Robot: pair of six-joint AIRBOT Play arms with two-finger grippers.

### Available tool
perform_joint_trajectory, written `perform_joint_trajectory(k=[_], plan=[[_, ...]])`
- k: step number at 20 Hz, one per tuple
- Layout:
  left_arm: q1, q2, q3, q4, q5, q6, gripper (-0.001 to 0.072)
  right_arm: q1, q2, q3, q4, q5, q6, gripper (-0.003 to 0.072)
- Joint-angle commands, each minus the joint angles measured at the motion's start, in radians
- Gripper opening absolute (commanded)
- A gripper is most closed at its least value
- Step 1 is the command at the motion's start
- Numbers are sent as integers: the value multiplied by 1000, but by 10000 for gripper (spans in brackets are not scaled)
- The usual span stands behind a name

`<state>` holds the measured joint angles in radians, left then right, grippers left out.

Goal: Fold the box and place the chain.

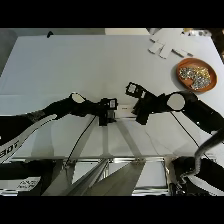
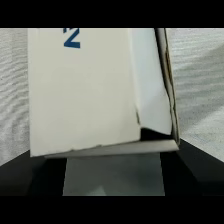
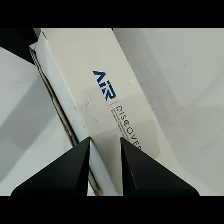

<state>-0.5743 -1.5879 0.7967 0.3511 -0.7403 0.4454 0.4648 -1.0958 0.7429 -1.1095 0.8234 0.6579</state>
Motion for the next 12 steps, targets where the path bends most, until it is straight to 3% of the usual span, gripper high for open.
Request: perform_joint_trajectory(k=[1,12], plan=[[-1,0,0,1,-4,0,274,-3,2,0,25,14,-5,213],[-1,0,0,1,-5,0,274,-3,0,-73,25,0,-31,208]])
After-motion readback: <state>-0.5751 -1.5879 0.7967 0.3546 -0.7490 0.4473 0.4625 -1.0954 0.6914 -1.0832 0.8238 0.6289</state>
